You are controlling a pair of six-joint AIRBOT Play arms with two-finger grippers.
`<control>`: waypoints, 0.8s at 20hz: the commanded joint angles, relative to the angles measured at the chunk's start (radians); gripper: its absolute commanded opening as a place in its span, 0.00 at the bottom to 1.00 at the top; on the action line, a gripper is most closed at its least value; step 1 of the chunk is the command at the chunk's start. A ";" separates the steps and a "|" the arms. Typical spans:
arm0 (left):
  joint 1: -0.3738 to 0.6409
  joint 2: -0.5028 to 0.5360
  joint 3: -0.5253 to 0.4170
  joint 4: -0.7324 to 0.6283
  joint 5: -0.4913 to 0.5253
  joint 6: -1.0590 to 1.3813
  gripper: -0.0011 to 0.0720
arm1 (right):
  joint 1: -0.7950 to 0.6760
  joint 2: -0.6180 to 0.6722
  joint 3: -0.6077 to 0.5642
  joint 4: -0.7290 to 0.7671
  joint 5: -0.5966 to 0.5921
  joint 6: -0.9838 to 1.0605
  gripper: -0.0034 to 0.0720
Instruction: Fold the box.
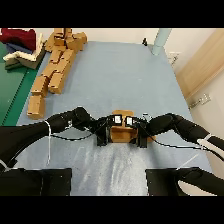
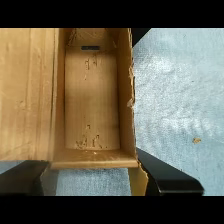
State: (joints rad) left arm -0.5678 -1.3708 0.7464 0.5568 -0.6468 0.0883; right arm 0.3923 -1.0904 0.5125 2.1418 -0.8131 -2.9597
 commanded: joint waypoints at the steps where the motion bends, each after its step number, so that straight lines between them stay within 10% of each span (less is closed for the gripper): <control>1: 0.000 -0.001 0.000 0.000 0.001 0.000 0.73 | 0.000 0.001 -0.001 0.000 0.000 0.001 0.72; 14: 0.000 -0.001 0.000 0.000 0.001 0.000 0.73 | 0.000 0.001 -0.001 0.003 -0.012 0.001 0.72; 16: 0.000 -0.001 0.000 0.000 0.001 0.000 0.73 | 0.000 0.001 0.000 0.013 -0.043 0.002 0.86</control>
State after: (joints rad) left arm -0.5678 -1.3708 0.7464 0.5568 -0.6460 0.0864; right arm 0.3920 -1.0904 0.5125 2.1502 -0.8238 -2.9524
